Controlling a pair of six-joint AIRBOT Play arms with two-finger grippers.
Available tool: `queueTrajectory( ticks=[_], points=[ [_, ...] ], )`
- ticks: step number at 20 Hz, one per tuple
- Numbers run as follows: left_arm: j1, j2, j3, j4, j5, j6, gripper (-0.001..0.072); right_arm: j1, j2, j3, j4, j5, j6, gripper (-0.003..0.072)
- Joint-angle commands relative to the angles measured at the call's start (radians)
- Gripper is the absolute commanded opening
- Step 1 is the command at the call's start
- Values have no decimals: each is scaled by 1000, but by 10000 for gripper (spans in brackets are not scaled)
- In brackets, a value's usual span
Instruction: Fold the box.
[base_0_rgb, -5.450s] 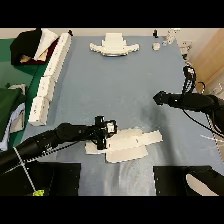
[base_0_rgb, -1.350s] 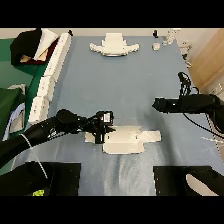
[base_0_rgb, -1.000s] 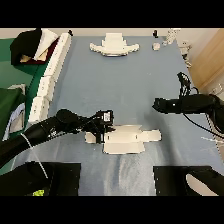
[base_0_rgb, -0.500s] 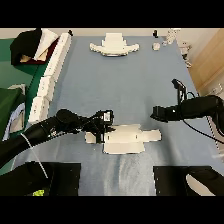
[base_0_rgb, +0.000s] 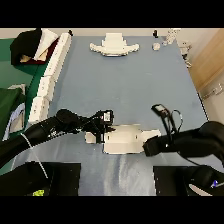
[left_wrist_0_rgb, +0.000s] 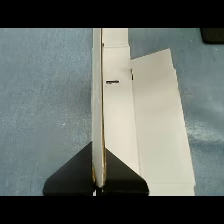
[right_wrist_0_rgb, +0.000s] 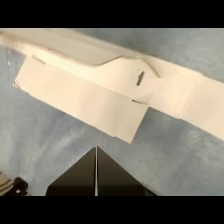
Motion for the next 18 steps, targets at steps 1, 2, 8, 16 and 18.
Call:
queueTrajectory(
  ticks=[1, 2, 8, 16, 18],
  points=[
    [0, 0, 1, 0, 0, 0, 13, 309, 16, -45, -179, 40, -17, 26],
    [0, 0, 1, 0, 0, 0, 12, 380, -7, -45, -251, 42, -58, 285],
    [0, 0, 1, 0, 0, 0, 12, 515, -227, -45, -505, 142, -100, 609],
    [0, 0, 1, 0, 1, 0, 12, 515, -375, -3, -775, 198, 189, 606],
    [0, 0, 1, 0, -1, 0, 12, 515, -357, 32, -790, 157, 319, 606]
  ],
)
